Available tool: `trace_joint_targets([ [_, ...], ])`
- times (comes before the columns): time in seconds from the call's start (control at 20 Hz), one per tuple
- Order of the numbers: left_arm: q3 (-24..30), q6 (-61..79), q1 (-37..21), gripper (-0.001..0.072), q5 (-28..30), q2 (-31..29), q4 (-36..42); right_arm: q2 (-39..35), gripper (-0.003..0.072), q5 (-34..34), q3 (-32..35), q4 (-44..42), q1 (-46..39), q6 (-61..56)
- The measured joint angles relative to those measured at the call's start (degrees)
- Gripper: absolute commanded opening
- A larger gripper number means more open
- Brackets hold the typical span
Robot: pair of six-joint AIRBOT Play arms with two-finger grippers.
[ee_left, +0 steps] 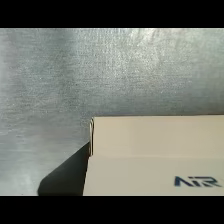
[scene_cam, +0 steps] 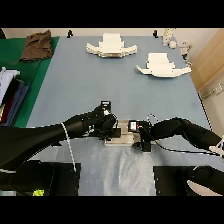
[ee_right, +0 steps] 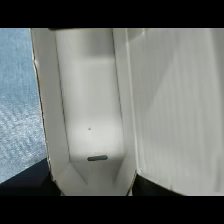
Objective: Fold the box.
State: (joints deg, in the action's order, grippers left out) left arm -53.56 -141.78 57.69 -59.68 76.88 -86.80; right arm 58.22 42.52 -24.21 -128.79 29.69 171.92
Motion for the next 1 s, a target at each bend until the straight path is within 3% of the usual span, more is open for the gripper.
trace_joint_targets([
  [0.05, -0.07, 0.07, 0.04, 0.0425, 0.66, -0.11, 0.28, 0.00, 0.0444, 0.00, 0.00, 0.00, 0.00, 0.00],
  [0.3, -2.49, 0.98, 0.22, 0.0426, -2.93, -0.46, -0.26, 0.00, 0.0444, 0.00, 0.00, 0.02, 0.00, 0.02],
  [0.5, -8.37, 5.68, 0.22, 0.0423, -11.08, -0.50, -0.68, 0.00, 0.0443, -0.02, 0.00, 0.02, 0.00, 0.02],
  [0.55, -10.12, 7.17, 0.22, 0.0381, -13.99, -0.50, -0.74, 0.02, 0.0443, -0.02, 0.00, 0.02, 0.00, 0.02],
  [0.65, -13.49, 10.32, 0.22, 0.0054, -19.74, -0.50, -0.87, 0.02, 0.0444, 0.00, 0.00, 0.02, 0.00, 0.02],
  [0.7, -14.91, 12.15, 0.20, 0.0014, -22.60, -0.52, -0.87, 0.02, 0.0443, -0.02, 0.00, 0.02, 0.00, 0.02],
  [0.85, -17.29, 18.34, 0.20, 0.0013, -28.26, -0.55, -0.79, 0.02, 0.0443, -0.02, 0.00, 0.02, 0.00, 0.02],
  [1.0, -18.16, 25.20, 0.22, 0.0012, -30.34, -0.96, -0.72, 0.02, 0.0444, -0.02, 0.00, 0.02, 0.00, 0.02],
])
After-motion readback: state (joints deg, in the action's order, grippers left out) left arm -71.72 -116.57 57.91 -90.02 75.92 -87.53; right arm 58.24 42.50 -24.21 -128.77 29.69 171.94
